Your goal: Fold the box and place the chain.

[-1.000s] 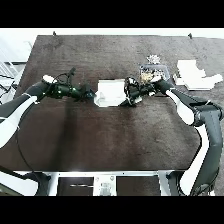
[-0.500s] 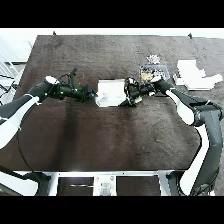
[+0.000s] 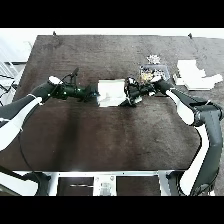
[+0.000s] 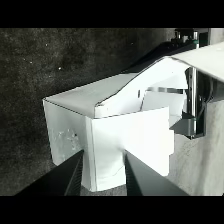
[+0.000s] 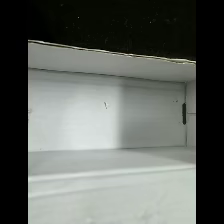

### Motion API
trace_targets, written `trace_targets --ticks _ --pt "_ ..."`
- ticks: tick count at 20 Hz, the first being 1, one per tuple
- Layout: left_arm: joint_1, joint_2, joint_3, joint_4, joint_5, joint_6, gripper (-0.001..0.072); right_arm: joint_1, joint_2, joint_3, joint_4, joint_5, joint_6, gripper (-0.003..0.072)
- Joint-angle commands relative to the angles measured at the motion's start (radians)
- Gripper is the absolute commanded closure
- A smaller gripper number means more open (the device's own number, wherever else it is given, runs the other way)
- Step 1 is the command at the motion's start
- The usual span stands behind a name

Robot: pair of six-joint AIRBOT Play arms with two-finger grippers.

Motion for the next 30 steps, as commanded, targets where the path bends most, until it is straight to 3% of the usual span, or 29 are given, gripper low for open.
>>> trace_targets --ticks 1,5,9,12,20,30 --pt "-0.005 0.000 0.013 0.015 0.008 -0.036 0.0392 0.000 0.000 0.001 0.000 0.000 0.000 0.0111" --pt "-0.042 0.000 0.062 0.203 0.007 -0.200 0.0393 0.000 0.000 0.001 0.000 0.000 0.000 0.0110" --pt "-0.061 0.000 0.097 0.262 -0.008 -0.272 0.0393 0.000 0.000 0.001 0.000 0.000 0.000 0.0110" --pt "-0.088 0.000 0.140 0.384 -0.017 -0.391 0.0392 0.000 0.000 0.001 0.000 0.000 0.000 0.0111" --pt "-0.129 0.000 0.153 0.426 0.006 -0.468 0.0392 0.000 0.000 0.001 0.000 0.000 0.000 0.0110" --pt "-0.196 -0.015 0.245 0.701 -0.056 -0.659 0.0392 0.000 0.000 0.001 0.000 0.000 0.000 0.0110"
